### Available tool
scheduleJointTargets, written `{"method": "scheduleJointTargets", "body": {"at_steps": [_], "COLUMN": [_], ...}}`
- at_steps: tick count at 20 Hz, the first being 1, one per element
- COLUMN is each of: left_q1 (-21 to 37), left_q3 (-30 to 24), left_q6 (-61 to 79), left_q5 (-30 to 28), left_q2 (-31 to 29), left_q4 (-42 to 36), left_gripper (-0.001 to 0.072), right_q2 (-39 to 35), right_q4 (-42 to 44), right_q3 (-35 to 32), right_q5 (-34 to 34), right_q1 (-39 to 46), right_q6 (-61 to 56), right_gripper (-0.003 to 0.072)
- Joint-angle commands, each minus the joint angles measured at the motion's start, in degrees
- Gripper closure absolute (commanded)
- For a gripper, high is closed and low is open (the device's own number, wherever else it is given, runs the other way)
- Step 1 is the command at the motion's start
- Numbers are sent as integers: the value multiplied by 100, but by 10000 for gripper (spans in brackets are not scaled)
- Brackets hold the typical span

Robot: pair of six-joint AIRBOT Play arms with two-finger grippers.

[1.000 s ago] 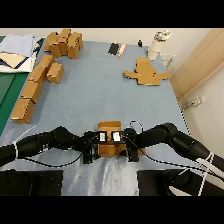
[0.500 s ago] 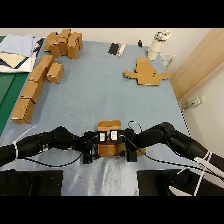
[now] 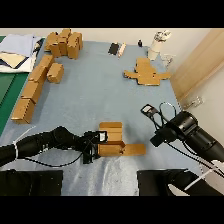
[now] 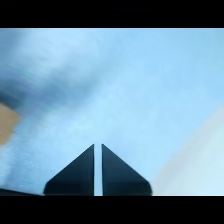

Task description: Fold the box.

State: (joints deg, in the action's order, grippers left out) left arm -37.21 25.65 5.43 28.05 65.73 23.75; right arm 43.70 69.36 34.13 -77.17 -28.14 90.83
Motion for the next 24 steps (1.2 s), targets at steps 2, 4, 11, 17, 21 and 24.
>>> {"method": "scheduleJointTargets", "body": {"at_steps": [2,4,11,17,21,24], "left_q1": [4,4,4,4,4,7], "left_q3": [0,0,0,0,0,0], "left_q6": [9,9,9,9,9,9], "left_q5": [2,0,0,0,0,0], "left_q2": [0,0,0,0,0,0], "left_q4": [2,2,4,4,4,2], "left_gripper": [258,258,258,258,259,258], "right_q2": [55,81,-79,-317,85,81], "right_q4": [1943,2870,4684,5049,5047,5058], "right_q3": [-728,-1176,-1438,-1440,-1438,-1425], "right_q5": [601,1237,1674,1578,1843,1978], "right_q1": [1449,1679,1672,1342,1023,979], "right_q6": [-726,-439,271,310,313,310], "right_gripper": [683,683,684,683,684,684]}}
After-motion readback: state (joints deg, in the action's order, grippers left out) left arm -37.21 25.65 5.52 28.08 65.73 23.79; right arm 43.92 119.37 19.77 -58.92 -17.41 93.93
